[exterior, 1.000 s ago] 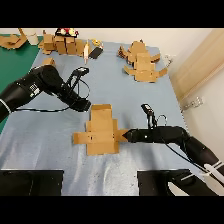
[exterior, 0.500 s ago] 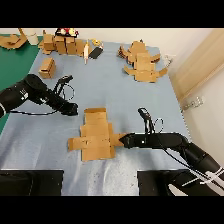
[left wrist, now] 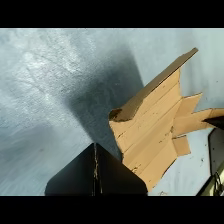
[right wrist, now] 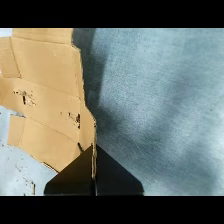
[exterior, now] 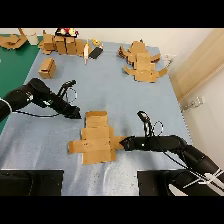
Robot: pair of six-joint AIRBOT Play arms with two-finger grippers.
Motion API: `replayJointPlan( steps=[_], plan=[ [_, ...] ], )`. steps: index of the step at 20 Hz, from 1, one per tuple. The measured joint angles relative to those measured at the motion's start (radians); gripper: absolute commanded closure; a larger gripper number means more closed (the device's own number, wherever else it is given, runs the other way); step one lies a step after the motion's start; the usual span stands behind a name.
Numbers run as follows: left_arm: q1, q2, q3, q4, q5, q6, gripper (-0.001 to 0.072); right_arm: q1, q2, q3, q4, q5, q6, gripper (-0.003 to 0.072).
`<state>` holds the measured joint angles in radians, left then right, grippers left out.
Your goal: Fold the box.
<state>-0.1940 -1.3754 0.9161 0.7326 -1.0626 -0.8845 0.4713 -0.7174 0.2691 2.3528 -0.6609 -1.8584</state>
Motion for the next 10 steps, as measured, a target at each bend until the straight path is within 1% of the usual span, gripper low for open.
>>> replayJointPlan(
  steps=[1,2,5,10],
  plan=[
    [0.000,-0.016,-0.001,-0.024,-0.010,0.023,0.0279,0.001,0.000,-0.001,0.000,0.001,0.001,0.0689],
    [0.000,-0.032,0.000,-0.051,-0.021,0.042,0.0301,0.001,0.000,-0.002,0.000,0.001,0.001,0.0690],
    [0.003,-0.072,-0.001,-0.103,-0.054,0.083,0.0298,0.001,0.000,-0.003,0.000,0.002,0.001,0.0689],
    [0.008,-0.103,-0.001,-0.165,-0.077,0.136,0.0298,0.000,0.000,-0.003,-0.001,0.004,0.002,0.0689]
  ],
)
